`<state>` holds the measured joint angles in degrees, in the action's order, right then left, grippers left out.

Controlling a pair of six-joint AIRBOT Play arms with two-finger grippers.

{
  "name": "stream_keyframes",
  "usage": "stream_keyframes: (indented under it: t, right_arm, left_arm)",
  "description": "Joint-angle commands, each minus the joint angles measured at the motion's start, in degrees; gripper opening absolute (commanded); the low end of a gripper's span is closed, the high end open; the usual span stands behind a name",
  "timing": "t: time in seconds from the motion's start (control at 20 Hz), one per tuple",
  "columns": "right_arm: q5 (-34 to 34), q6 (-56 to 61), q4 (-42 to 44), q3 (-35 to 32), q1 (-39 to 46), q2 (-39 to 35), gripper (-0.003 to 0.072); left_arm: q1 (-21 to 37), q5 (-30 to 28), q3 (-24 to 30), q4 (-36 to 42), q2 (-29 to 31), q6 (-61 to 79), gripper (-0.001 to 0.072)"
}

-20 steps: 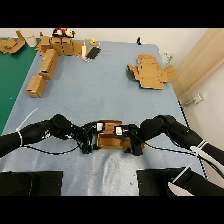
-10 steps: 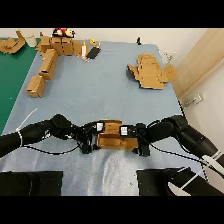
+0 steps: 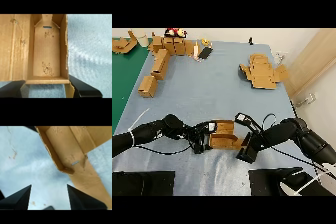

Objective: Fold the box.

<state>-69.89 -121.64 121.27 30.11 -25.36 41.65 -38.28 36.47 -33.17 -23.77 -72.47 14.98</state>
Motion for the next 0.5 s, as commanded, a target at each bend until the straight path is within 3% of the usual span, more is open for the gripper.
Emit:
stream_keyframes:
  t: [0.0, 0.25, 0.45]
  right_arm:
    - [3.0, 14.2, 5.2, 0.0, 0.0, -0.3, 0.0705]
    - [10.9, 26.9, 5.3, 0.0, 0.0, -0.2, 0.0704]
    - [12.5, 29.3, 5.4, 0.0, 0.0, -0.2, 0.0704]
  left_arm:
    - [0.0, 0.0, 0.0, 0.0, 0.0, 0.0, 0.0507]
    - [0.0, -0.1, 0.0, 0.0, 0.0, 0.0, 0.0507]
    - [0.2, 0.3, 0.0, 0.0, 0.1, -0.1, 0.0507]
